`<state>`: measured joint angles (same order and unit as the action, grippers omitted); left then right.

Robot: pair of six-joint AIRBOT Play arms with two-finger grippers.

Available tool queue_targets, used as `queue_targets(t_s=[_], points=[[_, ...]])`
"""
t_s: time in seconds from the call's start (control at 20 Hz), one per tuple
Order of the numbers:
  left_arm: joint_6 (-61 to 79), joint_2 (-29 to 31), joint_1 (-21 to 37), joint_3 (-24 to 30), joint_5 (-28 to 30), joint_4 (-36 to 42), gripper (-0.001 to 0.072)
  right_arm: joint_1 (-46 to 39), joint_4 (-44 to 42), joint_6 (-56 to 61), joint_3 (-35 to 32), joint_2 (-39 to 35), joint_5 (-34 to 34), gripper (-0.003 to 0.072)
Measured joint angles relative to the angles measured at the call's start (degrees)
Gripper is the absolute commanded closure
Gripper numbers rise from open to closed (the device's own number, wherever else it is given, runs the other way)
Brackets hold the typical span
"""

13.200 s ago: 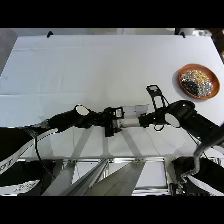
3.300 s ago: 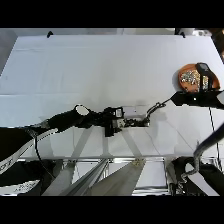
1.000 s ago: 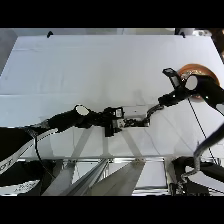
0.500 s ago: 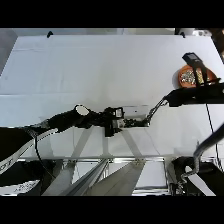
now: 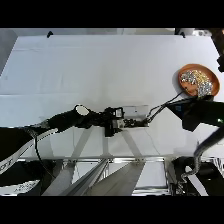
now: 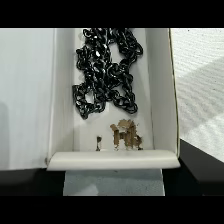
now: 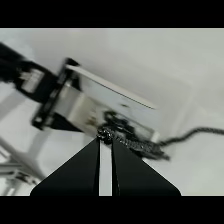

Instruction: Fold the box and place the chain.

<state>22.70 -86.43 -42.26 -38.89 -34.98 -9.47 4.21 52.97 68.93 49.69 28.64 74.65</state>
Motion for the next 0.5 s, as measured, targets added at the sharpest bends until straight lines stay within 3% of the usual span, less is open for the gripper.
queue_targets(t_s=[0.5], points=[[0.0,0.0,-0.02,0.02,0.02,0.0,0.0573,0.0,-13.6,-3.41,-0.09,-1.4,-5.77,0.0668]])
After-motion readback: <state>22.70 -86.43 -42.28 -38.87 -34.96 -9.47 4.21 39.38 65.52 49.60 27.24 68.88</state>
